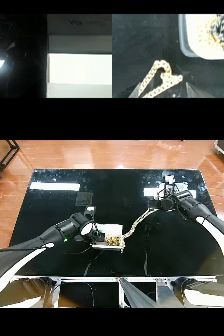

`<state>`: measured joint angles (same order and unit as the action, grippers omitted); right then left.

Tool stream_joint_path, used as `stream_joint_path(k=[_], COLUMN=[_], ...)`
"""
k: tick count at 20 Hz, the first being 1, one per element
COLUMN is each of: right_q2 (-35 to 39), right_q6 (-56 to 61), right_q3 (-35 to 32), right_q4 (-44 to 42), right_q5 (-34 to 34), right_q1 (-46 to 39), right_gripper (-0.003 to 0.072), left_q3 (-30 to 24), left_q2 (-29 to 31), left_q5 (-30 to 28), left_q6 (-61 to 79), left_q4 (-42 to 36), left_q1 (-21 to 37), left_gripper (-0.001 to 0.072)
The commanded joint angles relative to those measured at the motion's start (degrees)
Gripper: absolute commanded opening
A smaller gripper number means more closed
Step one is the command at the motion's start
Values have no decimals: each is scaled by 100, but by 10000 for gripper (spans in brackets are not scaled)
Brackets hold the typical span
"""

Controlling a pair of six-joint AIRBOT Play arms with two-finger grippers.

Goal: Fold the box and place the chain.

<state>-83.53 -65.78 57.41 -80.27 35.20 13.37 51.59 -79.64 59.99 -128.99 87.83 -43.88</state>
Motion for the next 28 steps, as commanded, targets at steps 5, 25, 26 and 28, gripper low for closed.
stream_joint_path(k=[5,25,26,28], right_q2=[-413,-634,-636,-634], right_q6=[46,157,157,157], right_q3=[372,376,376,376], right_q4=[236,225,188,136], right_q5=[243,428,426,450], right_q1=[15,214,219,216], right_gripper=[698,697,697,696], left_q3=[2,2,2,2], left_q2=[0,0,0,0], left_q5=[17,15,13,11], left_q6=[0,2,0,2], left_q4=[-2,-2,-2,0], left_q1=[-4,-4,-4,-2], left_gripper=[25,26,26,26])
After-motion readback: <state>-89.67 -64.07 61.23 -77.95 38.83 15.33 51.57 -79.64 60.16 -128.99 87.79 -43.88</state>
